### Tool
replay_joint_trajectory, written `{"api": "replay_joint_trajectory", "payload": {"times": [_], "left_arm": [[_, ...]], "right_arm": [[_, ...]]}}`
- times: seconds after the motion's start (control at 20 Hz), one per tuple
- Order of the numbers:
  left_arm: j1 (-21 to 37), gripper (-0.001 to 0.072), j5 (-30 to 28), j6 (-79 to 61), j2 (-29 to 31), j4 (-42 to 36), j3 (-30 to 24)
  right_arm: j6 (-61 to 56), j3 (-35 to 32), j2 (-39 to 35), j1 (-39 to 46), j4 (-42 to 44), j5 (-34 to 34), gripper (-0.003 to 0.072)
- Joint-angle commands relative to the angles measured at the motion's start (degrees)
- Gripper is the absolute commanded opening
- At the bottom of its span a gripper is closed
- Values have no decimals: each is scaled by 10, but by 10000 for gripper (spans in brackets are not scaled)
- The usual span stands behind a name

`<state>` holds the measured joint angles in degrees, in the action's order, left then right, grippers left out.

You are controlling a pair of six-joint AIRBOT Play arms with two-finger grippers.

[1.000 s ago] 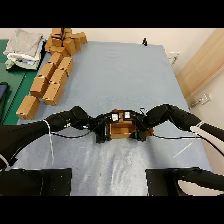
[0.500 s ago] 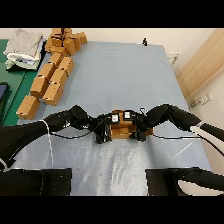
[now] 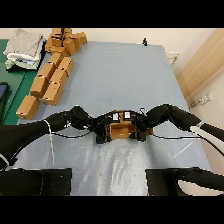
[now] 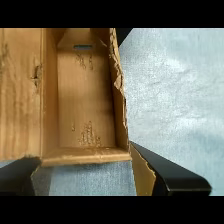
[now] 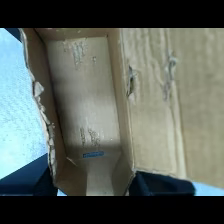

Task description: Fold the box.

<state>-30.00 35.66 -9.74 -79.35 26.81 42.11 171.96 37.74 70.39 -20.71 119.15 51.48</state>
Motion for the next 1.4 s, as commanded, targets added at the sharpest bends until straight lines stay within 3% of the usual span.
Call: {"api": "replay_joint_trajectory", "payload": {"times": [0.0,0.4,0.5,0.7,0.75,0.8,1.35], "left_arm": [[-1,699,-7,23,-1,10,1],[-5,698,-8,32,-1,19,5],[-5,570,-8,34,-1,19,5],[-5,557,-8,34,-1,19,5],[-5,438,-8,34,-1,19,5],[-5,422,-8,33,-1,19,5],[-5,422,-21,33,-1,19,5]], "right_arm": [[1,0,0,0,0,0,502],[1,0,0,0,0,0,502],[1,0,0,0,0,0,503],[1,0,0,0,0,0,503],[1,0,0,0,0,0,503],[1,0,0,0,0,0,503],[1,0,0,0,0,0,503]]}}
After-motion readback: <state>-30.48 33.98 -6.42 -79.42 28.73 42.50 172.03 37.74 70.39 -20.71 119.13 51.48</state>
